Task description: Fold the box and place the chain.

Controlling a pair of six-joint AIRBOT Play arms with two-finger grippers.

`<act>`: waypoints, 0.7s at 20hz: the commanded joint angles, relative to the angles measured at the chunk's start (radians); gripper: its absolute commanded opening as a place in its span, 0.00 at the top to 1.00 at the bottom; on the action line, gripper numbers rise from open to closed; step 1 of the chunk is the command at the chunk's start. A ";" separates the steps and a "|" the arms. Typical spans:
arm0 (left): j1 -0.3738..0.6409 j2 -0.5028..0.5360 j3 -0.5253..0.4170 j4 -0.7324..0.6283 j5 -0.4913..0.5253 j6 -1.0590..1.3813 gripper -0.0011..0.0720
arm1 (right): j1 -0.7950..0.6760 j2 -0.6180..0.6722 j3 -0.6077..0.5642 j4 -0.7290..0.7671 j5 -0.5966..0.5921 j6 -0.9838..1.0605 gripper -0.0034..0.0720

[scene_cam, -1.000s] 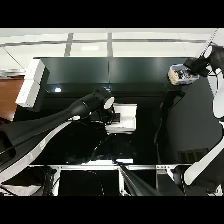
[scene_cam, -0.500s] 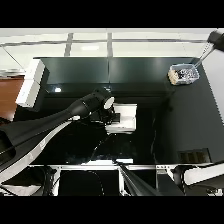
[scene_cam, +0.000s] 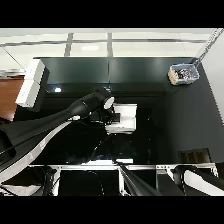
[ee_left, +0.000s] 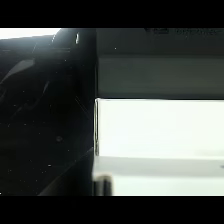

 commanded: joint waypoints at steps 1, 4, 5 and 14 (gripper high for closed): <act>0.000 -0.001 0.001 0.000 0.003 0.000 0.95 | 0.000 0.111 0.000 0.165 0.029 -0.027 0.92; 0.000 -0.001 0.001 0.000 0.002 0.000 0.95 | 0.008 0.162 0.000 0.249 0.061 -0.027 0.92; 0.000 -0.001 0.001 0.000 0.002 0.000 0.95 | 0.026 0.177 0.000 0.245 0.092 -0.027 0.92; 0.000 -0.001 0.001 0.000 0.003 0.000 0.95 | 0.312 0.197 -0.013 0.250 0.304 0.006 0.92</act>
